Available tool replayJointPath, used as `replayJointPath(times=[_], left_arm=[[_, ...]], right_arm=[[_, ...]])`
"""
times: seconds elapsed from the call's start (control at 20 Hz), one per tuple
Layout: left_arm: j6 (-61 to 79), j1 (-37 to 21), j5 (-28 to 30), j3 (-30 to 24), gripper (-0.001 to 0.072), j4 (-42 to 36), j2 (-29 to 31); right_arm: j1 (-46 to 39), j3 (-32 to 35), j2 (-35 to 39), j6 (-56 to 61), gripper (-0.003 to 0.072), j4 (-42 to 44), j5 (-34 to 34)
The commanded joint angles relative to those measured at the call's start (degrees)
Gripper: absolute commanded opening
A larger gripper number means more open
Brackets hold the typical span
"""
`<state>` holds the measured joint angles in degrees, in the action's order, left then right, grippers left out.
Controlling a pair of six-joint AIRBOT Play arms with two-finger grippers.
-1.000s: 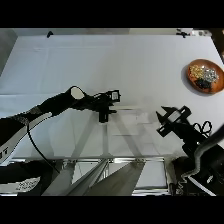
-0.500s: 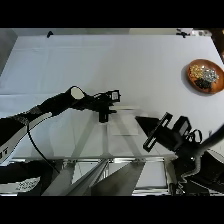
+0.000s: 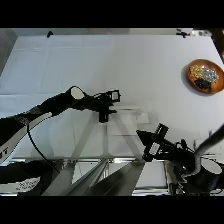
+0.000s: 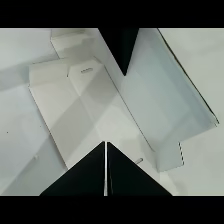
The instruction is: Fold the box and place the chain.
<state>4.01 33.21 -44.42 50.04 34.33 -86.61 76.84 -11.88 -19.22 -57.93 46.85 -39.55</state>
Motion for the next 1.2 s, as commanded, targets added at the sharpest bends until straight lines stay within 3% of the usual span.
replayJointPath(times=[0.0, 0.15, 0.25, 0.35, 0.5, 0.75, 0.85, 1.0, 1.15], left_arm=[[0.0, 0.0, 0.0, 0.0, 0.0014, 0.0, 0.0], [0.0, 0.0, 0.0, 0.0, 0.0014, 0.0, 0.0], [0.0, 0.0, 0.0, 0.0, 0.0014, 0.0, 0.0], [0.0, 0.0, 0.0, 0.0, 0.0014, 0.0, 0.0], [0.0, 0.0, 0.0, 0.0, 0.0014, 0.0, 0.0], [0.0, 0.0, 0.0, 0.0, 0.0014, 0.0, 0.0], [0.0, 0.0, 0.0, 0.0, 0.0014, 0.0, 0.0], [0.0, 0.0, 0.0, 0.0, 0.0014, 0.0, 0.0], [0.0, 0.0, 0.0, 0.0, 0.0014, 0.0, 0.0]], right_arm=[[0.9, 0.0, -0.1, 14.4, 0.0003, -6.6, 1.7], [0.9, 0.0, -0.1, 38.4, 0.0003, -12.9, 7.8], [0.9, 0.0, -0.1, 54.3, 0.0003, -22.3, 16.7], [0.9, 0.0, -0.1, 64.3, 0.0003, -35.5, 29.6], [0.9, 0.0, -0.2, 67.2, 0.0003, -48.2, 45.3], [0.0, 0.0, -6.8, 70.2, 0.0002, -57.8, 46.6], [-5.2, 0.0, -10.2, 74.0, 0.0002, -59.1, 49.7], [-19.6, 0.0, -11.9, 79.1, 0.0002, -64.3, 58.1], [-39.1, -0.7, -11.9, 85.7, 0.0002, -77.9, 75.5]])
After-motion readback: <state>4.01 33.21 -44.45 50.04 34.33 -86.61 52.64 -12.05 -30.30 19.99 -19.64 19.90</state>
